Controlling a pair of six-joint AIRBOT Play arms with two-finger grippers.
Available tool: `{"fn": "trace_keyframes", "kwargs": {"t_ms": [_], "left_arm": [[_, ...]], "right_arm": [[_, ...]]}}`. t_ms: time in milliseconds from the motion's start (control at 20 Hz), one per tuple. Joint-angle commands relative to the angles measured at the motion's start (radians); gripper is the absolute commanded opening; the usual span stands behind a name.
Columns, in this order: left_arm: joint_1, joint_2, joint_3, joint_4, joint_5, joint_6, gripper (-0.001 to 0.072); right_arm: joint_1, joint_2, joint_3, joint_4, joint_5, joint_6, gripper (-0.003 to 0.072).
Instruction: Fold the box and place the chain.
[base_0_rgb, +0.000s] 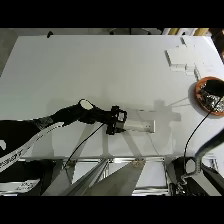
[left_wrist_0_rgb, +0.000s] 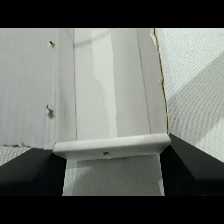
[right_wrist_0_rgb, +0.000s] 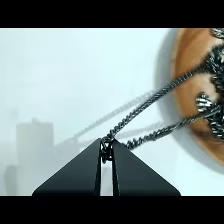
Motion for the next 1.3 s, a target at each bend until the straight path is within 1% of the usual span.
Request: {"fn": "trace_keyframes", "kwargs": {"t_ms": [0, 200, 300, 400, 600, 700, 850, 1000, 1100, 1250], "left_arm": [[0.001, 0.000, 0.000, 0.000, 0.000, 0.000, 0.0068], [0.001, 0.000, 0.000, 0.000, 0.000, 0.000, 0.0068], [0.001, 0.000, 0.000, 0.000, 0.000, 0.000, 0.0068], [0.001, 0.000, 0.000, 0.000, 0.000, 0.000, 0.0068], [0.001, 0.000, 0.000, 0.000, 0.000, 0.000, 0.0068], [0.001, 0.000, 0.000, 0.000, 0.000, 0.000, 0.0068], [0.001, 0.000, 0.000, 0.000, 0.000, 0.000, 0.0068], [0.001, 0.000, 0.000, 0.000, 0.000, 0.000, 0.0068], [0.001, 0.000, 0.000, 0.000, 0.000, 0.000, 0.0068], [0.001, 0.000, 0.000, 0.000, 0.000, 0.000, 0.0068]], "right_arm": [[0.077, 0.150, 0.000, 0.103, 0.122, -0.029, 0.0020], [0.341, 0.228, 0.000, 0.103, 0.262, -0.056, 0.0020], [0.461, 0.255, 0.000, 0.103, 0.313, -0.058, 0.0020], [0.563, 0.279, -0.001, 0.107, 0.335, -0.059, 0.0020], [0.779, 0.307, -0.039, 0.164, 0.336, -0.062, 0.0020], [0.878, 0.307, -0.070, 0.165, 0.285, -0.062, 0.0020], [0.975, 0.307, -0.147, 0.158, 0.122, -0.061, 0.0020], [0.997, 0.282, -0.225, 0.137, -0.045, -0.061, 0.0020], [0.997, 0.249, -0.261, 0.133, -0.125, -0.061, 0.0021], [0.997, 0.172, -0.281, 0.098, -0.159, -0.061, 0.0022]]}}
